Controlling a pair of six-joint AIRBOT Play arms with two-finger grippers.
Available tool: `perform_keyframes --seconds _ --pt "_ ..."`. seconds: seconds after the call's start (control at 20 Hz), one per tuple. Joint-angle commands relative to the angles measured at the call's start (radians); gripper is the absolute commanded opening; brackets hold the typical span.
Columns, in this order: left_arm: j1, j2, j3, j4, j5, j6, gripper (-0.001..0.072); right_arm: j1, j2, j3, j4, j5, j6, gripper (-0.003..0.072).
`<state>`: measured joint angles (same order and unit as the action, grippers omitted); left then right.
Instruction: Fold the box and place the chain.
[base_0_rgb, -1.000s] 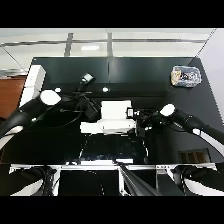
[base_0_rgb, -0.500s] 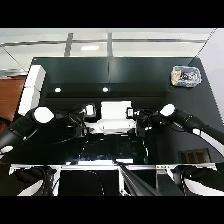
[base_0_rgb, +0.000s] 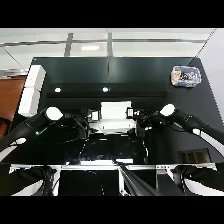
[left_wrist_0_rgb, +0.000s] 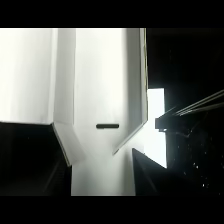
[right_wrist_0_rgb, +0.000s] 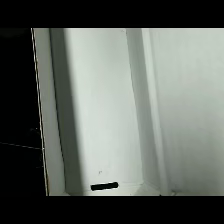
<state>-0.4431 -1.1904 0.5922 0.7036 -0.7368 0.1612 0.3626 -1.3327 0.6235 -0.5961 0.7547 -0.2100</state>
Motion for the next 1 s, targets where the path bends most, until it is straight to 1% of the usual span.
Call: perform_keyframes --seconds 0.0,0.05,0.1,0.15,0.2,0.35,0.45,0.65,0.85,0.9,0.95 --pt "0.0 -0.03 0.0 -0.092 -0.012 0.076 0.0393 0.001 0.0 0.0 0.0 0.0 0.0 0.0126" --pt "0.0 -0.03 0.0 -0.092 -0.023 0.076 0.0235 0.001 0.0 0.0 0.0 0.0 0.0 0.0126" --pt "-0.001 -0.03 0.001 -0.092 -0.031 0.076 0.0199 0.001 0.0 0.0 0.0 0.0 0.0 0.0126" --pt "-0.002 -0.03 0.001 -0.093 -0.032 0.076 0.0198 0.001 0.0 0.0 0.0 0.0 0.0 0.0126" --pt "-0.002 -0.03 0.001 -0.099 -0.034 0.076 0.0157 0.001 0.0 0.0 0.0 0.0 0.0 0.0126" --pt "-0.003 -0.032 0.001 -0.166 -0.017 0.084 0.0157 0.001 0.0 0.0 0.0 0.0 0.0 0.0126" --pt "-0.03 -0.035 0.001 -0.195 0.025 0.102 0.0163 0.001 0.0 0.0 0.0 0.0 0.0 0.0126" --pt "-0.112 -0.073 0.001 -0.2 0.112 0.101 0.0162 0.001 0.0 0.0 0.0 0.0 0.0 0.0126" --pt "-0.124 -0.082 0.001 -0.2 0.127 0.097 0.0162 0.001 0.0 0.0 0.0 0.0 0.0 0.0126" --pt "-0.124 -0.082 0.001 -0.2 0.129 0.096 0.0112 0.001 0.0 0.0 0.0 0.0 0.0 0.0126" --pt "-0.124 -0.082 0.001 -0.2 0.129 0.097 0.003 0.001 0.0 0.0 0.0 0.0 0.0 0.0126"
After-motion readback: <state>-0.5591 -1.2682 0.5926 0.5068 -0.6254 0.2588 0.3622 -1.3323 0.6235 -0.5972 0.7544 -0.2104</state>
